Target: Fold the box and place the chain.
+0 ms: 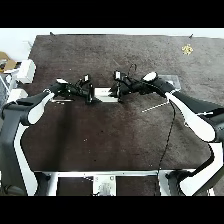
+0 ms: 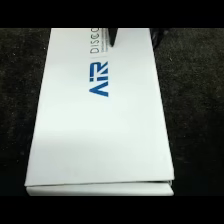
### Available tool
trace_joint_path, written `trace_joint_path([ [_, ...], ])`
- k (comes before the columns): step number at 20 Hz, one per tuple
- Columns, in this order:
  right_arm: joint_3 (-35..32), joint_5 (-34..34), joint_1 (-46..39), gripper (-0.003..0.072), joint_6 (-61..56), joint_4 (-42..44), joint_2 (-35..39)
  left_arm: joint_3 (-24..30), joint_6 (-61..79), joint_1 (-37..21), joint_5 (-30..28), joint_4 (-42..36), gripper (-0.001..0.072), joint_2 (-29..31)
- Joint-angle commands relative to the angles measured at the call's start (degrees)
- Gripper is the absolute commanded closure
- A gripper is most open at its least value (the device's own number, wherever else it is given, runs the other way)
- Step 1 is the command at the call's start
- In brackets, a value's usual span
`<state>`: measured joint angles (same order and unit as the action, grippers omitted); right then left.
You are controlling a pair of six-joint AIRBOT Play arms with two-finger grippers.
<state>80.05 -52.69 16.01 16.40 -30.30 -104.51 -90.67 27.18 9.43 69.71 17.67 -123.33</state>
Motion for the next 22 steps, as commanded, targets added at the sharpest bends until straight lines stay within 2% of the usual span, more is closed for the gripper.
trace_joint_path([
  [1, -0.07, -3.32, -0.33, 0.0487, -1.29, -0.79, 0.37, -0.02, -0.15, -0.07, -0.24, -0.15, 0.0435, 0.04],
  [5, 0.31, -3.08, -0.74, 0.0492, -1.25, 7.91, 2.71, -0.02, -0.15, -0.07, -0.24, -0.15, 0.0435, 0.04],
  [6, 0.79, -3.74, -0.66, 0.0631, -1.36, 9.49, 2.69, -0.02, -0.15, -0.07, -0.24, -0.15, 0.0435, 0.04],
  [7, 0.81, -3.37, -0.28, 0.0685, -2.73, 9.99, 2.69, -0.02, -0.15, -0.07, -0.24, -0.15, 0.0435, 0.04],
  [9, 0.79, -1.01, 0.48, 0.0685, -5.95, 7.65, 2.4, -0.02, -0.15, -0.07, -0.26, -0.15, 0.0435, 0.04],
  [15, 0.79, -1.14, 0.48, 0.0686, -12.22, -1.46, -1.68, -0.02, -0.15, -0.07, -0.24, -0.15, 0.0435, 0.04],
  [22, 1.2, -1.29, 0.42, 0.0686, -13.64, -8.15, -2.89, -0.02, -0.15, -0.07, -0.24, -0.15, 0.0435, 0.04],
])
